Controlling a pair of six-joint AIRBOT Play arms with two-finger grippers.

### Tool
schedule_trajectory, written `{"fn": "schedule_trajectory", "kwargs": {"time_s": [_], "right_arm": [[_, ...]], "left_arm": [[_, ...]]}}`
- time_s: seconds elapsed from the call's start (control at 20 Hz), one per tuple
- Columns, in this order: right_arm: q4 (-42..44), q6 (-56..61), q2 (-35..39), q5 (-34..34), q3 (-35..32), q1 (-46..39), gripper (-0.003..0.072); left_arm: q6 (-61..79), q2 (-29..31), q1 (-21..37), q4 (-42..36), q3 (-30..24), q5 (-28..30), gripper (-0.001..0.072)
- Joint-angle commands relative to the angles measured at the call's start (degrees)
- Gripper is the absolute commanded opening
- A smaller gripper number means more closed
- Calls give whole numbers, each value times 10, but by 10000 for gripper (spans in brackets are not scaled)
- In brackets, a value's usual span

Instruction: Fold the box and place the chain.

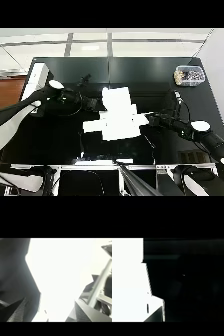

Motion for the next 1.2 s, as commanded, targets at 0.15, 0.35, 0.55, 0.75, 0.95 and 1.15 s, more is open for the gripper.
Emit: {"fn": "schedule_trajectory", "kwargs": {"time_s": [0.15,0.35,0.55,0.75,0.95,1.15], "right_arm": [[2,0,1,-2,0,2,19],[2,0,1,-1,0,2,19],[2,0,1,1,0,2,19],[-78,0,1,85,14,-1,637],[-240,0,1,251,113,-20,644],[-364,0,1,381,214,-10,643]], "left_arm": [[65,-120,-23,-12,123,-173,692],[69,-125,-52,58,167,-172,596],[94,-126,-50,57,168,-186,33],[110,-125,-48,57,172,-183,26],[106,-97,-52,88,171,-179,21],[174,15,-81,115,79,-74,21]]}}
